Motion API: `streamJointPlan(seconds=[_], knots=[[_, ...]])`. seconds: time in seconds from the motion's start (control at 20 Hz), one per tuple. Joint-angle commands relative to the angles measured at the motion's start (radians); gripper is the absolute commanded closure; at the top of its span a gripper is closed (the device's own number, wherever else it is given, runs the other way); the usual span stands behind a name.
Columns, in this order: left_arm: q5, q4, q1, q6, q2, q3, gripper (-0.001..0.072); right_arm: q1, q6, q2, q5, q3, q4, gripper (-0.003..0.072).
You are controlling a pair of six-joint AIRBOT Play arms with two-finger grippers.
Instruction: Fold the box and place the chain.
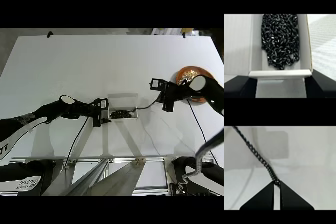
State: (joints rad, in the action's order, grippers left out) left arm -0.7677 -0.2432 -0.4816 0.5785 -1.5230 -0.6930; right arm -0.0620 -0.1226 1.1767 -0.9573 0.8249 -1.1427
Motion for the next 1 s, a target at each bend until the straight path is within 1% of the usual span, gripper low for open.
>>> streamJointPlan(seconds=[0.0, 0.15, 0.2, 0.3, 0.4, 0.5, 0.65, 0.8, 0.95], knots=[[0.0, 0.0, 0.0, 0.0, 0.001, 0.0, 0.0698, -0.002, 0.0, -0.123, -0.079, 0.001, 0.248, 0.0666], [0.0, 0.0, 0.0, 0.0, 0.001, 0.0, 0.0698, -0.002, 0.0, -0.174, -0.167, 0.001, 0.455, 0.0667], [0.0, 0.0, 0.0, 0.0, 0.001, 0.0, 0.0698, -0.013, 0.0, -0.182, -0.186, 0.001, 0.498, 0.0667], [0.0, 0.0, 0.0, 0.0, 0.001, 0.0, 0.0698, -0.057, -0.011, -0.191, -0.218, 0.001, 0.537, 0.0666], [0.0, 0.0, 0.0, 0.0, 0.001, 0.0, 0.0698, -0.119, -0.045, -0.192, -0.214, 0.001, 0.54, 0.0666], [0.0, 0.0, 0.0, 0.0, 0.001, 0.0, 0.0698, -0.179, -0.064, -0.192, -0.201, 0.001, 0.543, 0.0666], [0.0, 0.0, 0.0, 0.0, 0.001, 0.0, 0.0698, -0.243, -0.065, -0.192, -0.132, 0.001, 0.548, 0.0666], [0.0, 0.0, 0.0, 0.0, 0.001, 0.0, 0.0698, -0.277, -0.112, -0.186, -0.035, 0.001, 0.544, 0.0666], [0.0, 0.0, 0.0, 0.0, 0.001, 0.0, 0.0698, -0.282, -0.117, -0.157, 0.02, 0.001, 0.544, 0.0666]])
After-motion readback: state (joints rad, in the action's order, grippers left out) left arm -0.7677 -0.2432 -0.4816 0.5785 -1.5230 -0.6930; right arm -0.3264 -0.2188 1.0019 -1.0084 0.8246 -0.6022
